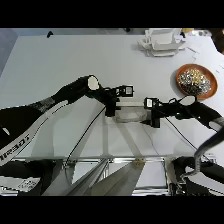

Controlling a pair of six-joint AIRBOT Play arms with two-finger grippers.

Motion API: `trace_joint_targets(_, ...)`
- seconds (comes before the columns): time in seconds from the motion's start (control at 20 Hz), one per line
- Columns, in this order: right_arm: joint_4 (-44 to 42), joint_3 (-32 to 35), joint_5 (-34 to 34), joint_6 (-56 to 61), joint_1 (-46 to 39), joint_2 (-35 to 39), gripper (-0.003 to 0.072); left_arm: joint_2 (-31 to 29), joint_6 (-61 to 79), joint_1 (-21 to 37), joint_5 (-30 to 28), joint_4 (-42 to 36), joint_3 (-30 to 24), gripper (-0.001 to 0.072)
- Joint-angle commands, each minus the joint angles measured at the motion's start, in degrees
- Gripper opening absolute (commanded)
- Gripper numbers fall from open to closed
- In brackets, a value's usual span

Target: Fold the box and place the chain.

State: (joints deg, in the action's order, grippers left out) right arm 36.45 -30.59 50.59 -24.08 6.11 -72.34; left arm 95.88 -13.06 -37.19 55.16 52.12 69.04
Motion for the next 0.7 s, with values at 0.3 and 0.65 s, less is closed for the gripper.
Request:
trace_joint_targets(0.3,-0.9,-0.17,1.81,-1.53,-0.04,-1.75,0.0525,0.0,-0.04,-0.04,-0.04,0.0,0.0,0.0013)
trace_joint_targets(0.65,-0.35,-0.17,0.57,-1.53,-0.04,-3.69,0.0454,0.0,-0.02,-0.04,-0.04,0.0,0.02,0.0013)
